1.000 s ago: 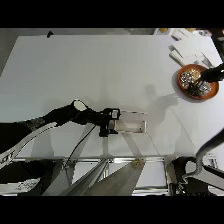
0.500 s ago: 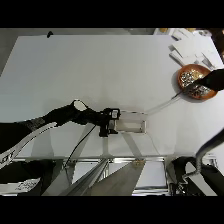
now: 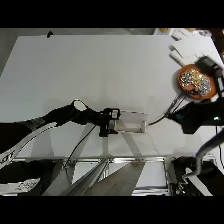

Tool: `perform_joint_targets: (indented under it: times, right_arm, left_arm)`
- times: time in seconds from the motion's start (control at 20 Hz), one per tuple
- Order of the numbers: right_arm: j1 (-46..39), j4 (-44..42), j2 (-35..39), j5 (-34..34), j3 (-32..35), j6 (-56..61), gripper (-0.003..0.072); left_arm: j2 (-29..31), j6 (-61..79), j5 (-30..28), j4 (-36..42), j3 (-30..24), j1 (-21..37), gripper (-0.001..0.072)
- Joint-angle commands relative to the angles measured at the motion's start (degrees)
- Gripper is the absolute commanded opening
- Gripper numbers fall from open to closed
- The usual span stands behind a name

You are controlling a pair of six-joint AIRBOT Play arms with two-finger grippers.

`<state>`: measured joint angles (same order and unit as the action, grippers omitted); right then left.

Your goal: Fold the box and place the chain.

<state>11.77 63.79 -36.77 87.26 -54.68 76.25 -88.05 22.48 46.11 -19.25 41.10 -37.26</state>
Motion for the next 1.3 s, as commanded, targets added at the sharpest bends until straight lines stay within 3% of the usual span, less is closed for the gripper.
perform_joint_targets:
  times: [0.0, 0.3, 0.45, 0.55, 0.7, 0.8, 0.95, 1.15, 1.25]
  right_arm:
    - [9.7, -0.9, 1.6, -10.5, 9.4, 4.7, 0.0013]
    - [22.0, 2.9, 1.0, -30.2, 18.9, 11.2, 0.0014]
    - [22.6, 4.8, -1.7, -34.7, 20.7, 12.5, 0.0016]
    - [22.6, 4.8, -5.1, -36.3, 20.8, 12.5, 0.0076]
    - [22.6, 4.7, -10.0, -35.9, 20.8, 12.5, 0.0186]
    - [22.6, 4.8, -10.1, -34.6, 20.5, 12.1, 0.0187]
    - [22.0, 9.9, -7.4, -26.7, 17.1, 11.9, 0.0171]
    - [13.7, 18.7, -4.5, -13.2, 16.2, 12.3, 0.0171]
    - [8.2, 23.2, -4.7, -11.4, 17.0, 12.5, 0.0147]
  left_arm:
    - [0.0, 0.0, 0.0, 0.0, 0.0, 0.0, 0.0271]
    - [0.0, 0.0, 0.0, 0.0, 0.0, 0.0, 0.0271]
    - [0.0, 0.0, 0.0, 0.0, 0.0, 0.0, 0.0271]
    - [0.0, 0.0, 0.0, 0.0, 0.0, 0.0, 0.0271]
    - [0.0, 0.0, 0.0, 0.0, 0.0, 0.0, 0.0271]
    - [0.0, 0.0, 0.0, 0.0, 0.0, 0.0, 0.0271]
    - [0.0, 0.0, 0.0, 0.0, 0.0, 0.0, 0.0271]
    - [0.0, 0.0, 0.0, 0.0, 0.0, 0.0, 0.0271]
    - [0.0, 0.0, 0.0, 0.0, 0.0, 0.0, 0.0271]
